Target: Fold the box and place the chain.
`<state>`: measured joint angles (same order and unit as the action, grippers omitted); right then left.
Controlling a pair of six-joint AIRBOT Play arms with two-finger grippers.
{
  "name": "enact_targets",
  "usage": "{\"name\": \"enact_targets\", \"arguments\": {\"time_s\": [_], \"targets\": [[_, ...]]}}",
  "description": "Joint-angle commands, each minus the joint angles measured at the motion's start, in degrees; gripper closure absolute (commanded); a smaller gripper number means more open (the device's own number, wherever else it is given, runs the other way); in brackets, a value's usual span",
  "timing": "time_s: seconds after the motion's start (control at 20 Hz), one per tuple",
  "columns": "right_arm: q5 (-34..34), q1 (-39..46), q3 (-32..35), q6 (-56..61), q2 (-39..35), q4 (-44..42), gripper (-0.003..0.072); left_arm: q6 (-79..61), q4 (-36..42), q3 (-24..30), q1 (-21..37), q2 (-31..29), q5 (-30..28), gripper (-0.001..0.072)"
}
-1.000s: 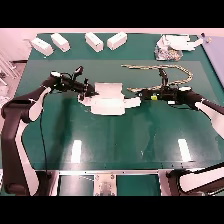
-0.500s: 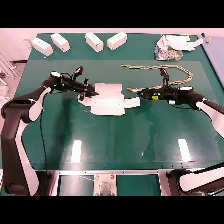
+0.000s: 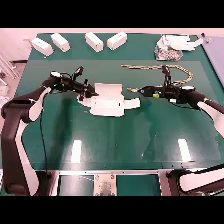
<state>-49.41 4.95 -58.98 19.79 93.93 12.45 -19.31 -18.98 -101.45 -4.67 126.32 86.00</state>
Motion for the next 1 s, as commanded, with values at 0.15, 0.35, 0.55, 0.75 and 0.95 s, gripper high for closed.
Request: {"name": "enact_targets", "arguments": {"time_s": [0.15,0.35,0.55,0.75,0.95], "targets": [[-2.0,-0.7,0.0,-8.5,-7.6,-1.0,0.0501,0.4,0.2,0.0,0.1,-0.1,0.4,0.0691],[-2.5,-3.6,3.1,-8.5,-12.5,2.8,0.0501,0.4,0.2,0.0,0.1,-0.1,0.4,0.0691],[-2.5,-3.9,4.3,-8.5,-12.6,2.8,0.0501,0.5,0.3,0.0,0.1,-0.1,0.4,0.0691],[-2.5,-4.3,5.7,-10.6,-12.6,2.8,0.0501,-0.7,1.0,0.0,0.1,-0.1,0.6,0.0691],[-2.3,-4.5,9.3,-12.0,-12.6,2.8,0.0501,-3.3,1.8,0.0,0.1,-0.1,0.6,0.0691]]}}
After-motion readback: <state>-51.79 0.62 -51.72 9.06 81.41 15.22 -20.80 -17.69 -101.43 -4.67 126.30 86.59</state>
